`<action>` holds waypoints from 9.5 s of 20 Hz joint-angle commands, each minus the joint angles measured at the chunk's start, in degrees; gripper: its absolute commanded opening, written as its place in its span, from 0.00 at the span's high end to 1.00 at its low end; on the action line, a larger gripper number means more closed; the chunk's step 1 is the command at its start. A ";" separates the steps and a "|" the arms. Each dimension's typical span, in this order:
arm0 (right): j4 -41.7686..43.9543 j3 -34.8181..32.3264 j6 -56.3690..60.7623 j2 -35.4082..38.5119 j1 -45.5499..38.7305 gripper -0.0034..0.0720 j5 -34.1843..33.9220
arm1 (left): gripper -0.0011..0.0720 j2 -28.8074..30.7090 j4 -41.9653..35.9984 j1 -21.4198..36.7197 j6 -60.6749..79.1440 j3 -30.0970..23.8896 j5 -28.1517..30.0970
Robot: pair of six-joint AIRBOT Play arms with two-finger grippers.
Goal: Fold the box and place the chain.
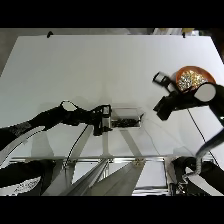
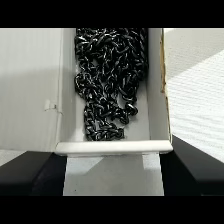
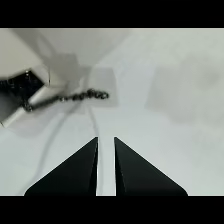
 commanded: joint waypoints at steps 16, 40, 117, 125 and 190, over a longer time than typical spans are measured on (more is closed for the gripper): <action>14.91 -7.52 -55.69 -13.99 2.49 0.60 -16.87 | 0.56 0.00 0.00 0.00 0.02 -0.02 0.00; 34.86 -7.48 -23.45 11.69 4.17 0.94 0.94 | 0.56 0.00 0.00 0.00 0.02 -0.02 0.02; 5.53 9.90 -2.71 -9.38 27.76 0.53 -0.66 | 0.56 0.00 0.00 0.00 0.02 -0.02 0.00; 9.49 9.77 -2.54 -10.84 21.51 0.94 2.45 | 0.56 0.00 0.00 0.00 0.02 -0.02 0.00; -21.79 4.66 54.49 -3.30 -2.19 0.94 10.62 | 0.52 30.16 32.72 51.60 -49.94 -0.04 -0.61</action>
